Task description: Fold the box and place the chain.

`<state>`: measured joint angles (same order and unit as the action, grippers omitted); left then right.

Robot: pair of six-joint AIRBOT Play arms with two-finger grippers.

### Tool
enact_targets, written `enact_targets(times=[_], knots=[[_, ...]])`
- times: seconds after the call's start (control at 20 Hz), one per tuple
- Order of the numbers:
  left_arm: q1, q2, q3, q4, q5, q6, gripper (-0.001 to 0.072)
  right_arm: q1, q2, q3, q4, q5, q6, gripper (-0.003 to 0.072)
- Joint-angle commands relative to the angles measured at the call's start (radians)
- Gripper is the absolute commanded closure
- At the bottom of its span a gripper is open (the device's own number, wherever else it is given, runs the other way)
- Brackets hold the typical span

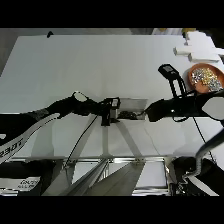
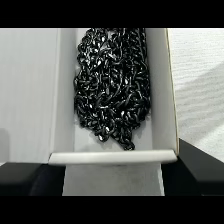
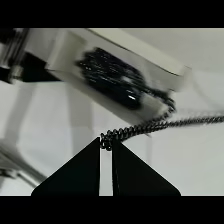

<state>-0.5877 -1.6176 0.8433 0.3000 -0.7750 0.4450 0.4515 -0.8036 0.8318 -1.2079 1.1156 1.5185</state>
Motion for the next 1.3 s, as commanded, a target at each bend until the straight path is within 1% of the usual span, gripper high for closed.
enact_targets(times=[0.0,0.15,0.3,0.5,0.6,0.65,0.8,0.85,0.9,0.95,1.15,1.25], knots=[[0.000,0.000,0.000,0.000,0.000,0.000,0.0670,0.090,0.010,0.000,0.093,-0.142,0.005,0.0673],[0.000,0.000,0.000,0.000,0.000,0.000,0.0670,0.146,-0.020,0.000,0.093,-0.225,0.021,0.0673],[0.000,0.000,0.000,0.000,0.000,0.000,0.0670,0.173,-0.096,0.000,0.082,-0.236,0.021,0.0673],[0.000,0.000,0.000,0.000,0.000,0.000,0.0670,0.171,-0.206,0.000,0.046,-0.280,0.022,0.0666],[0.000,0.000,0.000,0.000,0.000,0.000,0.0670,0.170,-0.227,0.000,0.026,-0.280,0.021,0.0501],[0.000,0.000,0.000,0.000,0.000,0.000,0.0670,0.161,-0.222,0.009,0.021,-0.265,0.016,0.0482],[0.000,0.000,0.000,0.000,0.000,0.000,0.0670,0.105,-0.211,0.111,-0.045,-0.123,0.017,0.0490],[0.000,0.000,0.000,0.000,0.000,0.000,0.0670,0.074,-0.210,0.153,-0.080,-0.078,0.017,0.0519],[0.000,0.000,0.000,0.000,0.000,0.000,0.0670,0.039,-0.210,0.185,-0.114,-0.051,0.017,0.0604],[0.000,0.000,0.000,0.000,0.000,0.000,0.0670,-0.004,-0.210,0.206,-0.146,-0.043,0.017,0.0673],[0.000,0.000,0.000,0.000,0.000,0.000,0.0670,-0.153,-0.227,0.207,-0.260,-0.019,0.038,0.0673],[0.000,0.000,0.000,0.000,0.000,0.000,0.0670,-0.194,-0.253,0.174,-0.316,-0.016,0.072,0.0673]])
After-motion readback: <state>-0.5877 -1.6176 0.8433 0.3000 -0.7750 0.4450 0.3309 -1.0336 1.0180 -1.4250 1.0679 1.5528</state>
